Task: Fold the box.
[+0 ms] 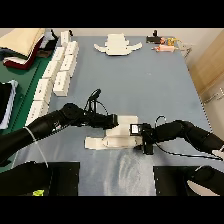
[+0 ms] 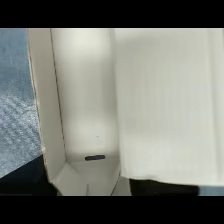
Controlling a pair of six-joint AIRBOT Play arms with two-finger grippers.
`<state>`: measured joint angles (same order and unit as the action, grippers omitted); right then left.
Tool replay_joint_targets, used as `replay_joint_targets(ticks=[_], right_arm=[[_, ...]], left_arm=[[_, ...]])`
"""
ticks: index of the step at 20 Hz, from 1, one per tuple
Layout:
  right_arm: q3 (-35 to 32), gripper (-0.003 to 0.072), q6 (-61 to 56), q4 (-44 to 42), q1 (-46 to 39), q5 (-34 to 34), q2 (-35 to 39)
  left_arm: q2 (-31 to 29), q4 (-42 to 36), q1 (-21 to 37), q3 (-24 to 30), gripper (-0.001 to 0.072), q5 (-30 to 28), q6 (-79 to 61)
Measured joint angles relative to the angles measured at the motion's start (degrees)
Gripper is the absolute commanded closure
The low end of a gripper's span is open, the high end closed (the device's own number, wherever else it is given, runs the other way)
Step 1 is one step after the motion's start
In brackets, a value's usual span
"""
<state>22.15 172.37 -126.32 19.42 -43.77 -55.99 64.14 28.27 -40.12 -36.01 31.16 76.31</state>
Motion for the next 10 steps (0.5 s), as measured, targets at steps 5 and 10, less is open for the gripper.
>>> replay_joint_targets(ticks=[5,10], right_arm=[[0.0,0.0216,0.02,0.0,0.0,0.15,0.0],[0.0,0.0216,0.07,0.04,0.0,0.13,-0.02]], left_arm=[[4.11,0.57,1.01,0.0,0.0697,-0.5,0.2],[5.05,1.18,1.55,0.0,0.0696,0.31,-0.02]])
